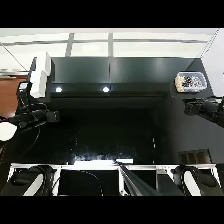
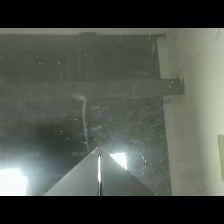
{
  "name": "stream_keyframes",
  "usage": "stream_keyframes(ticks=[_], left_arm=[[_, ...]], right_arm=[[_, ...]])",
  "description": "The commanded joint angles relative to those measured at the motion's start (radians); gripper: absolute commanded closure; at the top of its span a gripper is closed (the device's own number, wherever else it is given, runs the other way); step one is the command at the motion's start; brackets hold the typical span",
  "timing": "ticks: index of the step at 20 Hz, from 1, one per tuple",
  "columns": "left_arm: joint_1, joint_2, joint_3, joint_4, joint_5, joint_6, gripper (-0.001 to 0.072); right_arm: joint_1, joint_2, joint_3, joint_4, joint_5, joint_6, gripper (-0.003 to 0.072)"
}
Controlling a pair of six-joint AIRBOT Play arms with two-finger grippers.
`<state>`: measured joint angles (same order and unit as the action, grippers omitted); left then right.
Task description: Fold the box and place the chain.
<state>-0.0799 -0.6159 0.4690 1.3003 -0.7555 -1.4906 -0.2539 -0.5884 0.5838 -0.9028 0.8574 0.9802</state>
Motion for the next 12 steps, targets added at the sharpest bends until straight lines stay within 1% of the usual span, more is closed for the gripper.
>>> stream_keyframes(ticks=[1, 12], left_arm=[[-0.005, 0.029, -0.038, -0.011, 0.056, -0.002, 0.0685], [-0.005, 0.027, -0.038, -0.011, 0.057, -0.002, 0.0685]], right_arm=[[0.006, -0.013, 0.0, -0.042, 0.006, -0.018, 0.0675], [0.006, -0.013, 0.0, -0.04, 0.014, -0.019, 0.0675]])
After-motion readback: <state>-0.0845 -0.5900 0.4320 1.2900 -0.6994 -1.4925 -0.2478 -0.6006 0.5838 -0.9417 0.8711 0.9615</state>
